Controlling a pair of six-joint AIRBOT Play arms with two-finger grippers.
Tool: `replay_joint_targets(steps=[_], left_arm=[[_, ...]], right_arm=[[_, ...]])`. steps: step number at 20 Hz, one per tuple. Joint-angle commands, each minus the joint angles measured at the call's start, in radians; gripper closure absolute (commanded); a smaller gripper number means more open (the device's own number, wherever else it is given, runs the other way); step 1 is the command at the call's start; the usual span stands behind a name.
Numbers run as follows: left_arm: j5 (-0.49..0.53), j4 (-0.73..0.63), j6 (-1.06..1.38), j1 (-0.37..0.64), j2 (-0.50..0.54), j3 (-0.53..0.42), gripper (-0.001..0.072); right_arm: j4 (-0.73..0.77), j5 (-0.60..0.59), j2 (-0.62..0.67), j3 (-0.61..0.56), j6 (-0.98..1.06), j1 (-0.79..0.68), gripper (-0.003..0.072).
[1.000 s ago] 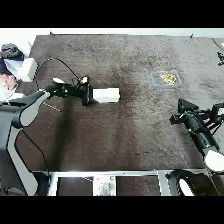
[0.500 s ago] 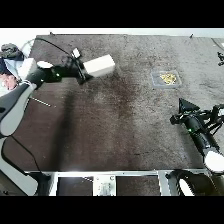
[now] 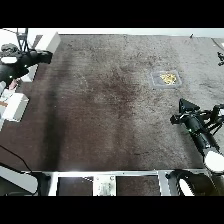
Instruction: Fold the box and place the chain.
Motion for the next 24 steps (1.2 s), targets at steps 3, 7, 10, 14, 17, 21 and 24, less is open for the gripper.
replay_joint_targets(steps=[3, 7, 10, 14, 17, 21, 24], left_arm=[[0.082, 0.184, -0.209, 0.035, -0.08, -0.001, 0.0699], [0.112, 0.235, -0.216, 0.035, -0.136, -0.001, 0.07], [0.17, 0.236, -0.254, 0.035, -0.154, -0.033, 0.0702], [0.317, 0.236, -0.385, 0.035, -0.154, -0.125, 0.0705], [0.342, 0.237, -0.344, 0.035, -0.158, -0.146, 0.0704], [0.356, 0.236, -0.266, 0.031, -0.159, -0.146, 0.0701], [0.323, 0.235, -0.249, 0.031, -0.159, -0.146, 0.0697]], right_arm=[[0.0, 0.0, 0.001, -0.001, 0.0, 0.0, 0.0675], [0.0, 0.0, 0.001, -0.001, 0.0, 0.0, 0.0674], [0.0, 0.0, 0.001, -0.001, 0.0, 0.0, 0.0674], [0.0, 0.0, 0.001, -0.001, 0.0, 0.0, 0.0674], [0.0, 0.0, 0.001, -0.001, 0.0, 0.0, 0.0674], [0.0, -0.001, 0.001, -0.001, 0.0, 0.0, 0.0675], [0.0, -0.019, 0.001, -0.001, 0.0, 0.0, 0.0674]])
